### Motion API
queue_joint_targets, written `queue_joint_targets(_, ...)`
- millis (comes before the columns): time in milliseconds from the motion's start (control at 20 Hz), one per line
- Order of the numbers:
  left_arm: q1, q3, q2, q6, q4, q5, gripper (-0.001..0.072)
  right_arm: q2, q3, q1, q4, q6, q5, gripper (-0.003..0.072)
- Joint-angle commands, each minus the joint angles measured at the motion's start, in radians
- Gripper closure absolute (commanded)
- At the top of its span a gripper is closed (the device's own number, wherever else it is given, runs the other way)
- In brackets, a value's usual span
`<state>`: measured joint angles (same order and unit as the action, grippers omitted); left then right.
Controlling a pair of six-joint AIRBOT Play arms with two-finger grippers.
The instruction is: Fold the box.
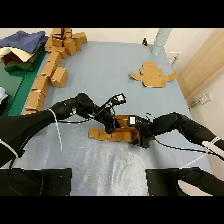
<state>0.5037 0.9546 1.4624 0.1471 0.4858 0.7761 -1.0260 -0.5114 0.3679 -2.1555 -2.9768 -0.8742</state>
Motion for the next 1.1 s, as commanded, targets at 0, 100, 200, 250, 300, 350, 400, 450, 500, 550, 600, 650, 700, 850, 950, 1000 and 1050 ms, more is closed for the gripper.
queue_joint_targets(0,0.000,0.000,0.001,0.000,0.000,0.001,0.0696,-0.025,0.000,0.002,-0.003,0.002,0.014,-0.0021)
queue_joint_targets(100,0.000,0.000,0.001,0.000,0.000,0.001,0.0696,-0.034,0.000,0.001,0.002,0.002,0.022,-0.0010)
queue_joint_targets(200,0.000,0.000,0.001,0.000,0.000,0.001,0.0696,-0.034,0.000,0.001,0.001,0.002,0.029,0.0004)
queue_joint_targets(250,0.000,0.000,0.001,0.000,0.000,0.001,0.0696,-0.034,0.000,0.001,0.002,0.002,0.028,0.0055)
queue_joint_targets(300,0.000,0.000,0.001,0.000,0.000,0.001,0.0696,-0.034,0.000,0.001,0.002,0.002,0.028,0.0072)
queue_joint_targets(350,0.000,0.000,0.001,0.000,0.000,0.001,0.0696,-0.034,0.000,0.001,0.002,0.002,0.028,0.0073)
queue_joint_targets(400,0.000,0.000,0.001,0.000,0.000,0.001,0.0696,-0.034,0.000,0.001,0.002,0.002,0.027,0.0127)
queue_joint_targets(450,0.000,0.000,0.001,0.000,0.000,0.001,0.0696,-0.035,0.000,0.001,0.002,0.002,0.028,0.0179)
queue_joint_targets(500,0.000,0.000,0.001,0.000,0.000,0.001,0.0696,-0.035,0.000,0.001,0.004,0.002,0.028,0.0185)
queue_joint_targets(550,0.000,0.000,0.001,0.000,0.000,0.001,0.0696,-0.035,0.000,0.001,0.004,0.002,0.028,0.0185)
queue_joint_targets(600,0.000,0.000,0.001,0.000,0.000,0.001,0.0696,-0.035,0.000,0.001,0.005,0.002,0.028,0.0185)
queue_joint_targets(650,0.000,0.000,0.001,0.000,0.000,0.001,0.0696,-0.035,0.000,0.001,0.005,0.002,0.029,0.0185)
queue_joint_targets(700,0.000,0.000,0.001,0.000,0.000,0.001,0.0696,-0.035,0.000,0.001,0.005,0.002,0.029,0.0185)
queue_joint_targets(850,0.000,0.000,0.001,0.000,0.000,0.001,0.0696,-0.034,0.000,0.001,0.005,0.002,0.029,0.0185)
queue_joint_targets(950,0.000,0.000,0.001,0.000,0.000,0.001,0.0696,-0.034,0.000,0.001,0.005,0.002,0.028,0.0185)
queue_joint_targets(1000,0.000,0.000,0.001,0.000,0.000,0.001,0.0696,-0.034,0.000,0.001,0.005,0.002,0.028,0.0185)
queue_joint_targets(1050,0.000,0.000,0.001,0.000,0.000,0.001,0.0696,-0.034,0.000,0.001,0.005,0.002,0.028,0.0185)
